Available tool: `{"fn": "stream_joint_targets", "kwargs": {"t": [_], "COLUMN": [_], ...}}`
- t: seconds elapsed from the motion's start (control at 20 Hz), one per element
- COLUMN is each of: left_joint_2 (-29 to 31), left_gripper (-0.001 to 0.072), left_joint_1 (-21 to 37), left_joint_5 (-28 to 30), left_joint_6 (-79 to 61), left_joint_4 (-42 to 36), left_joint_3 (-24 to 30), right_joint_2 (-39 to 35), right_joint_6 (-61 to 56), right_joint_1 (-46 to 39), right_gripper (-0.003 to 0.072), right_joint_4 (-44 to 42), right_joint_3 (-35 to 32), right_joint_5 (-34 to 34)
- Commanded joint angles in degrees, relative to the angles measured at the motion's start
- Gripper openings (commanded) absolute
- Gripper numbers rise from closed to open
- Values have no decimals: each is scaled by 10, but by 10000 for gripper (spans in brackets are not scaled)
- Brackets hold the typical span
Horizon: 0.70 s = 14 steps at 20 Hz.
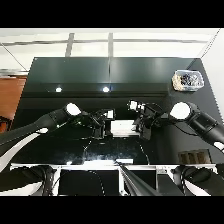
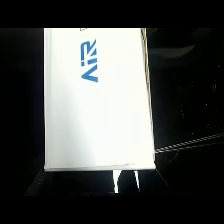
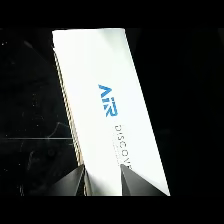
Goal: Fold the box and place the chain.
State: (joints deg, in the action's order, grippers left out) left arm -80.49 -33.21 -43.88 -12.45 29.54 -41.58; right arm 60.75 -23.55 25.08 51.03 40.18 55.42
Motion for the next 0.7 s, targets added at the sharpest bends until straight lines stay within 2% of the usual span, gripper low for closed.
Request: {"fn": "stream_joint_targets", "kwargs": {"t": [0.0,0.35,0.45,0.6,0.65], "left_joint_2": [0,0,0,0,0], "left_gripper": [321,321,321,321,321], "left_joint_1": [0,0,0,0,0], "left_joint_5": [2,2,2,2,2], "left_joint_6": [0,0,0,0,0], "left_joint_4": [0,0,0,0,0], "left_joint_3": [0,0,0,0,0], "right_joint_2": [2,0,-10,-30,-32], "right_joint_6": [-2,-3,-24,-62,-99], "right_joint_1": [0,0,-4,-36,-57], "right_gripper": [276,275,275,274,239], "right_joint_4": [0,0,1,0,0], "right_joint_3": [-12,-16,2,26,26], "right_joint_5": [-5,-7,25,114,146]}}
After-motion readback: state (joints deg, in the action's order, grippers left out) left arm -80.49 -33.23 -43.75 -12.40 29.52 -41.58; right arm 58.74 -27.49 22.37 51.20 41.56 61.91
